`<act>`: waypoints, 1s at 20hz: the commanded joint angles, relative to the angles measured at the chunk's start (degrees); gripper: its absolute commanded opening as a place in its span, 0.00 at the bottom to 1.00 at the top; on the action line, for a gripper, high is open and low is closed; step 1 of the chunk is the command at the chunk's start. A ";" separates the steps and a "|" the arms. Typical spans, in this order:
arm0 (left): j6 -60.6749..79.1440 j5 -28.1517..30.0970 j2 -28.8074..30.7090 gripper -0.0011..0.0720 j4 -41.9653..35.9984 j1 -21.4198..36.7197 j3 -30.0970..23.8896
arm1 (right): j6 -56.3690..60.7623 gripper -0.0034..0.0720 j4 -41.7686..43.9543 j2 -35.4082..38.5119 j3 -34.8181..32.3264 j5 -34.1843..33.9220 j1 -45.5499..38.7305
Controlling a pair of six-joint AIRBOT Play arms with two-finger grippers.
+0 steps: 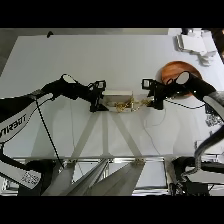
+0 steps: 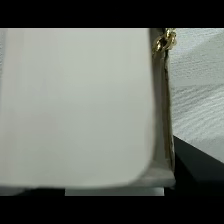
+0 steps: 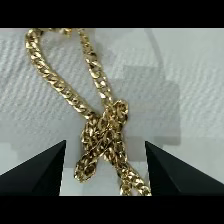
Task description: Fold the box and place the chain.
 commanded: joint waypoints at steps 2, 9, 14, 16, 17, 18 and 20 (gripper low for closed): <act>0.00 0.02 0.02 0.23 0.00 0.00 0.07 | 0.90 0.75 -1.29 -2.73 0.17 -2.95 1.44; 0.00 0.02 0.02 0.23 0.02 0.00 0.07 | 6.93 0.06 -5.33 -2.36 0.17 0.76 1.84; 0.00 0.02 0.02 0.23 0.02 0.00 0.07 | 12.68 0.05 -3.67 7.69 0.17 3.76 3.26; 0.00 0.02 0.02 0.23 0.00 0.00 0.07 | 14.32 0.05 -2.38 12.00 0.20 4.33 4.66; 0.00 0.02 0.00 0.23 0.02 0.00 0.07 | 14.32 0.05 -1.60 13.97 0.26 5.18 5.55; 0.00 0.02 0.02 0.23 0.02 0.00 0.07 | 14.36 0.05 -0.24 15.52 0.33 6.10 6.34; 0.00 0.00 0.00 0.23 0.00 0.00 0.07 | 14.36 0.05 3.30 17.97 0.44 7.80 8.00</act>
